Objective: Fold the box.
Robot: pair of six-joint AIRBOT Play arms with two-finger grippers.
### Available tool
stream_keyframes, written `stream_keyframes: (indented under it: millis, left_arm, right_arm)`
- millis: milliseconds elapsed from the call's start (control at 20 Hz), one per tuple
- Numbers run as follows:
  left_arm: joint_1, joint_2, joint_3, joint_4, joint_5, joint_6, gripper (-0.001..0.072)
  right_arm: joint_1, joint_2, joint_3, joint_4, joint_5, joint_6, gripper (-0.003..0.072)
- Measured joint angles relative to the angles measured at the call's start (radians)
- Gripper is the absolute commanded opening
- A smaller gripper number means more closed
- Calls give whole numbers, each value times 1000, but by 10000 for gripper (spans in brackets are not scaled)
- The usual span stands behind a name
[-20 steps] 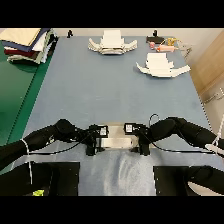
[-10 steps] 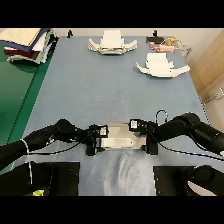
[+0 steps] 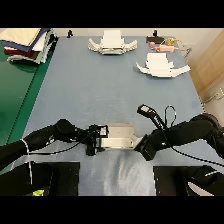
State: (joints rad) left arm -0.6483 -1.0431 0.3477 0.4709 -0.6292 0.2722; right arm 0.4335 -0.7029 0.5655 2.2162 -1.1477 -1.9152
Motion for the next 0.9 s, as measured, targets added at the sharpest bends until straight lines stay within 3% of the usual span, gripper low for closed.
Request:
stream_keyframes:
  millis: [350,600,900]
  left_arm:
    - [0,0,0,0,0,0,195]
    - [0,0,0,0,-1,0,195]
    - [0,0,0,-1,-1,-2,195]
  right_arm:
    - [55,-235,70,90,355,66,2]
    - [16,-430,124,79,414,73,2]
    - [-2,-533,136,39,423,59,2]
